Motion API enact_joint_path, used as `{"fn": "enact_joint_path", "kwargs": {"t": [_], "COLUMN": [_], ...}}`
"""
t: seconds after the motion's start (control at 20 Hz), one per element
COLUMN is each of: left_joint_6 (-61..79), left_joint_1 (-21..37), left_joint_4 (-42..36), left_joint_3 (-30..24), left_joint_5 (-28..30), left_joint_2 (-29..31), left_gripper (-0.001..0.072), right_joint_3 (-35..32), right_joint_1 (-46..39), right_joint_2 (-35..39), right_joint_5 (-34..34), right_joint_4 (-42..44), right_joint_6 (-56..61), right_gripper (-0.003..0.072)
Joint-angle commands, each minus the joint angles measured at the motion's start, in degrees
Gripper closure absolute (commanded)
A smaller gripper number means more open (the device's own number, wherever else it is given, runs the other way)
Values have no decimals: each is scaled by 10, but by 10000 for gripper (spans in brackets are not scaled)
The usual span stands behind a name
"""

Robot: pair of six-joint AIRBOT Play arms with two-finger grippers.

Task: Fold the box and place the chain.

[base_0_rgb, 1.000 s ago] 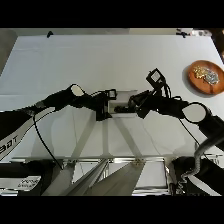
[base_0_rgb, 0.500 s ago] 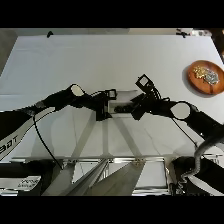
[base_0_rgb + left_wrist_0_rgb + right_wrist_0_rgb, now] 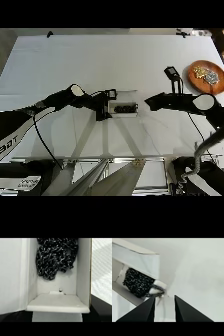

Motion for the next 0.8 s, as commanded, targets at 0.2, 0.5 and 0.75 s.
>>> {"fn": "enact_joint_path", "kwargs": {"t": [0.2, 0.5, 0.75], "left_joint_6": [0, 0, 0], "left_joint_1": [0, 0, 0], "left_joint_4": [0, 0, 0], "left_joint_3": [0, 0, 0], "left_joint_5": [0, 0, 0], "left_joint_2": [0, 0, 0], "left_gripper": [358, 358, 358], "right_joint_3": [0, 0, 0], "right_joint_1": [10, 113, 115], "right_joint_2": [-52, -73, -94], "right_joint_5": [-25, -101, -96], "right_joint_4": [-38, -123, -114], "right_joint_6": [-349, -552, -562], "right_gripper": [464, 268, 270]}}
